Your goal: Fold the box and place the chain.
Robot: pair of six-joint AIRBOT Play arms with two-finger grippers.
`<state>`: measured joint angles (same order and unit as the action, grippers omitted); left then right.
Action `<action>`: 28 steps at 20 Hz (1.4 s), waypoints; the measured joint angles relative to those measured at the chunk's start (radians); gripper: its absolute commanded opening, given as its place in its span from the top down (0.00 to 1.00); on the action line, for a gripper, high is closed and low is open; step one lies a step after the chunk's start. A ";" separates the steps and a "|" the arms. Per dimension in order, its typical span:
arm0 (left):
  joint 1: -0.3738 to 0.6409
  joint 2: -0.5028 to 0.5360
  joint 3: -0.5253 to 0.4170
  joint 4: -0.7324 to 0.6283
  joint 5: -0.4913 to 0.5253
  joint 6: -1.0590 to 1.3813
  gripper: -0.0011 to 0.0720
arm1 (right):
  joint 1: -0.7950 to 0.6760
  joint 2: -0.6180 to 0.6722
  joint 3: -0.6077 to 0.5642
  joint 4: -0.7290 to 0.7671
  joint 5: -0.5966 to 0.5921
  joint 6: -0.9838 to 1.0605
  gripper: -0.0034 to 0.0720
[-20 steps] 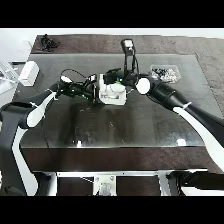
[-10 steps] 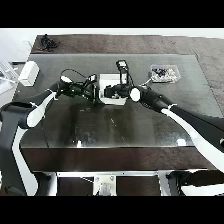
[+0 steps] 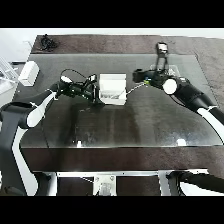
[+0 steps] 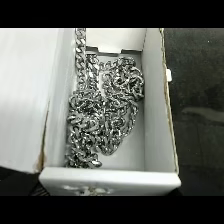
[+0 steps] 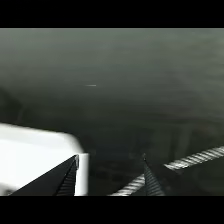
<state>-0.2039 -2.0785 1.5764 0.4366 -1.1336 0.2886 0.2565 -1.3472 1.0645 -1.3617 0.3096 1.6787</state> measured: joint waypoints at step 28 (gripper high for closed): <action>0.000 0.000 0.000 0.000 0.000 0.000 0.48 | -0.161 -0.330 0.292 0.108 -0.096 0.098 0.94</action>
<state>-0.2039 -2.0785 1.5764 0.4362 -1.1332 0.2882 0.0959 -1.6768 1.3567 -1.2541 0.2138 1.7767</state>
